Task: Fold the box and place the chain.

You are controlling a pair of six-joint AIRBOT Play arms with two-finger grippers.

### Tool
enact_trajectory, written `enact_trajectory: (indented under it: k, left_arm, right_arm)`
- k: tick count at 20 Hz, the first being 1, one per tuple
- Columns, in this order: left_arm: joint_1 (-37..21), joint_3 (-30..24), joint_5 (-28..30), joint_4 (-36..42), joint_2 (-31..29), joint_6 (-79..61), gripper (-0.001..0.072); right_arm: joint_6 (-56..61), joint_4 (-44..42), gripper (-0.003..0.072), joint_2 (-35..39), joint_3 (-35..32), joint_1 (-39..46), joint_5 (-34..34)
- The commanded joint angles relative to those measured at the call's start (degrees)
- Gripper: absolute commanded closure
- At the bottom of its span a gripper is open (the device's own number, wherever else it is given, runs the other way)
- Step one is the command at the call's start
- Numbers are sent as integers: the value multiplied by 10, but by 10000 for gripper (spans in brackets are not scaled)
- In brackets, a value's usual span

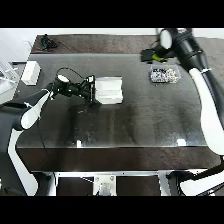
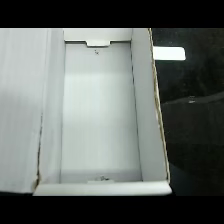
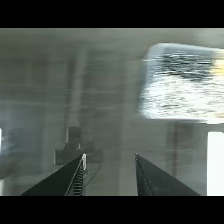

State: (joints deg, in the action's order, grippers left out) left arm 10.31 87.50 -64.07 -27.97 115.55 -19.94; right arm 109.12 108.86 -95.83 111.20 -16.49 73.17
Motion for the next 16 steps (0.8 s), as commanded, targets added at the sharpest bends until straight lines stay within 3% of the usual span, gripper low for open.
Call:
enact_trajectory:
  k: [1, 5, 16]
  left_arm:
    - [0, 0, 0, 0, 0, 0, 180]
    - [0, 0, 0, 0, 0, 0, 180]
    - [0, 0, 0, 0, 0, 0, 180]
  right_arm:
    - [-96, -96, 298, -18, -5, 109, -32]
    - [-200, -243, 298, -76, -5, 206, -58]
    - [-274, -302, 321, -196, 2, 238, -146]
